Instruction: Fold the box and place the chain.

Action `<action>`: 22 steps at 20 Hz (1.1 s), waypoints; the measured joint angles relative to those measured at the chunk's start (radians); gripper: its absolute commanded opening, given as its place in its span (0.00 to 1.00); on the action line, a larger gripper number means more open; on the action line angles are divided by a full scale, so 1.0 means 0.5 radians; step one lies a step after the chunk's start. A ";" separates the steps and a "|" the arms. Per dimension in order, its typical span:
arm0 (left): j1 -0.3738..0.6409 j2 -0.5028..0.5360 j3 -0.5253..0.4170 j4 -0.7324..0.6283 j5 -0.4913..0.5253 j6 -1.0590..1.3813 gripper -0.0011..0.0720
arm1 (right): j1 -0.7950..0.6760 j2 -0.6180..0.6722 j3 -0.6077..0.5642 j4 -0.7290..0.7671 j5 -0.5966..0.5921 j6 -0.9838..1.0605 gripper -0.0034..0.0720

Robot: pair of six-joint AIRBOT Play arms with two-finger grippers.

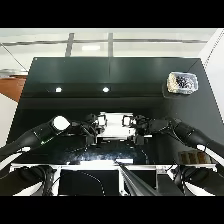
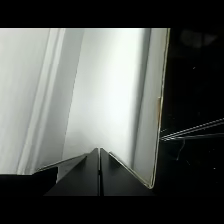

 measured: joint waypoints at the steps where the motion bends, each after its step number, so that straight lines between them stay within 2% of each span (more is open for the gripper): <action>1: 0.024 0.047 0.000 0.031 -0.018 -0.065 0.06 | 0.000 0.000 0.000 0.000 0.001 0.000 0.59; 5: 0.242 0.373 0.000 0.340 -0.204 -0.620 0.06 | 0.000 0.000 0.001 0.000 0.002 0.001 0.59; 9: 0.616 0.747 -0.001 0.752 -0.573 -1.367 0.05 | 0.000 0.000 0.000 -0.001 0.002 0.000 0.59; 12: 0.893 0.923 -0.016 0.981 -0.760 -1.907 0.06 | 0.000 0.000 0.000 -0.001 0.001 0.000 0.59; 15: 1.115 0.974 -0.066 1.050 -0.839 -2.451 0.06 | 0.000 0.000 0.000 -0.002 0.001 0.000 0.59; 17: 1.194 0.944 -0.111 1.040 -0.872 -2.647 0.06 | 0.000 0.000 0.000 -0.002 0.001 0.000 0.59; 22: 1.262 0.689 -0.172 0.867 -0.892 -2.840 0.05 | 0.001 0.000 0.000 -0.003 -0.001 0.000 0.59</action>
